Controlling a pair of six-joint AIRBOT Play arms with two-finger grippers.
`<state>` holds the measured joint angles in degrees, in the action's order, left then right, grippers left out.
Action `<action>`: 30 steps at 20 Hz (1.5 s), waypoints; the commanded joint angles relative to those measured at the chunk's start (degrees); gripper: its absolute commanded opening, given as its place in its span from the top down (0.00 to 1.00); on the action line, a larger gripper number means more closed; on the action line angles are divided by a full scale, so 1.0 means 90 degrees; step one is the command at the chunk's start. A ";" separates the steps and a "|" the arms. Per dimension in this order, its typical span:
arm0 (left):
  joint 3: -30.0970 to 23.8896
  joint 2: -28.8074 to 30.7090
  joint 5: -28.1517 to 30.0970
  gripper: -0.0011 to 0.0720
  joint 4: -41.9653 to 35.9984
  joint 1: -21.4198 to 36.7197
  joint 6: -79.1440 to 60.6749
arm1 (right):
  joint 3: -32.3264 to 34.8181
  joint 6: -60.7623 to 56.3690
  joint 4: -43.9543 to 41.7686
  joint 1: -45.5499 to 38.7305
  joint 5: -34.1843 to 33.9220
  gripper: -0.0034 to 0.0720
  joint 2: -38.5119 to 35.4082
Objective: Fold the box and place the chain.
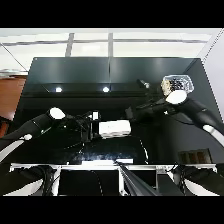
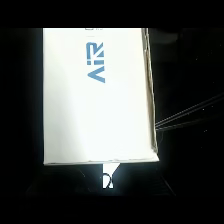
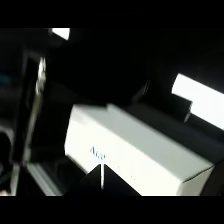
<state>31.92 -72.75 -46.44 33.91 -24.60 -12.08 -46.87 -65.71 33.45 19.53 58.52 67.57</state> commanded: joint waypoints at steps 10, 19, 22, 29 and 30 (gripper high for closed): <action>0.0002 0.1994 -0.0257 0.00 0.1484 0.0078 0.2856 | -0.0041 0.0041 -0.0017 -0.1350 0.0913 0.92 -0.0945; 0.0629 0.1676 0.0311 0.00 0.1013 -0.0580 0.3441 | -0.0041 0.0185 0.0039 -0.1350 0.0918 0.92 -0.0945; 0.0831 0.1025 0.0639 0.00 0.1003 -0.1052 0.3164 | -0.0039 0.0182 0.0129 -0.1350 0.0954 0.92 -0.0945; 0.1115 0.0325 0.0937 0.00 0.0787 -0.1554 0.3053 | -0.0039 0.0182 0.0129 -0.1350 0.0950 0.92 -0.0945; 0.1115 0.0284 0.0928 0.00 0.0767 -0.1564 0.3053 | -0.0039 0.0185 0.0129 -0.1350 0.0950 0.92 -0.0945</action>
